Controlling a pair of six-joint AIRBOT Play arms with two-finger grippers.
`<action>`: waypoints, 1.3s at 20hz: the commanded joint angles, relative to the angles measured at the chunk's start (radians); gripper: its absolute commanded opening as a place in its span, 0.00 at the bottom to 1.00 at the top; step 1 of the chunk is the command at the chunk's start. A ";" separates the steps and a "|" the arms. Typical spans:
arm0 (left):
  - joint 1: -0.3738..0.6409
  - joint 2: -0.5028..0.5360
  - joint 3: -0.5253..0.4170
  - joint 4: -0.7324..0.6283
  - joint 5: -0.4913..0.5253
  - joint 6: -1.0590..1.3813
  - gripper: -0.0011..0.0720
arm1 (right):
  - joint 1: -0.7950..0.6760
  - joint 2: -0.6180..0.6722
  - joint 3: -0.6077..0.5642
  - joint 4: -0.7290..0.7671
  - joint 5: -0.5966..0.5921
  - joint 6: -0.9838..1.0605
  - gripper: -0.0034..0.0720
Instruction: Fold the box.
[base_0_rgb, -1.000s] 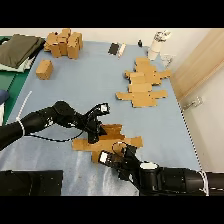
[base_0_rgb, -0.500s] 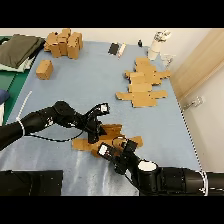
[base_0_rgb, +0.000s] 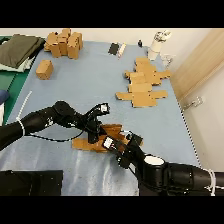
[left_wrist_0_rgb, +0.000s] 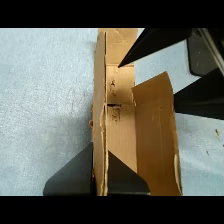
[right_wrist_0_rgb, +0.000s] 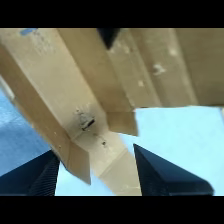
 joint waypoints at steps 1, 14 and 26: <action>0.000 -0.001 0.000 0.000 0.000 0.000 0.03 | -0.044 0.071 -0.021 0.002 0.031 -0.081 1.00; 0.000 -0.001 0.001 0.000 0.000 0.000 0.03 | -0.762 0.039 -0.073 1.178 0.310 -1.747 1.00; 0.000 -0.001 0.001 0.000 0.000 0.000 0.03 | -0.882 -0.152 0.059 1.248 0.106 -1.897 0.99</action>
